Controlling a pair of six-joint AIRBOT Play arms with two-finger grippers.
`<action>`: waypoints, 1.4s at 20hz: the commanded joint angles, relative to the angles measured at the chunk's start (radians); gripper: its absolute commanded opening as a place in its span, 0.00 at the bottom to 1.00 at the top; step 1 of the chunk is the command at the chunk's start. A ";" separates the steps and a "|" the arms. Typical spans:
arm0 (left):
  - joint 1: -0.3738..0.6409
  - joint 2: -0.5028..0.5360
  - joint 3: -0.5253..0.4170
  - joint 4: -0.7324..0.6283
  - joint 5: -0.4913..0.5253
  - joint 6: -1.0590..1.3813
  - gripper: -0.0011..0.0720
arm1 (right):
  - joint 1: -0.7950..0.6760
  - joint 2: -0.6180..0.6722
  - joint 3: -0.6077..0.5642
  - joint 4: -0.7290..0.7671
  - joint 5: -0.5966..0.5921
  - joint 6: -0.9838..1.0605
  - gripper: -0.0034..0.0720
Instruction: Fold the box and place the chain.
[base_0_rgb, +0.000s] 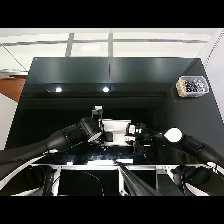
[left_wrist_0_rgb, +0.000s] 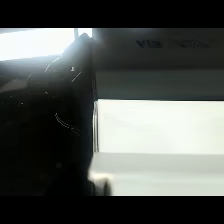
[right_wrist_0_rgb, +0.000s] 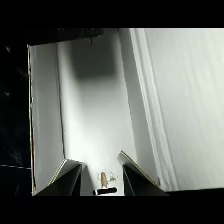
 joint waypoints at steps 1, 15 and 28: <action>0.001 0.000 0.000 0.000 -0.002 0.002 0.06 | 0.002 0.000 0.000 0.003 -0.010 0.000 0.46; 0.001 0.000 0.000 0.000 -0.007 0.002 0.06 | 0.001 0.000 0.000 0.002 -0.011 0.001 0.30; -0.001 0.000 0.000 -0.001 -0.038 0.002 0.06 | -0.681 0.184 0.133 -0.317 0.408 1.123 0.10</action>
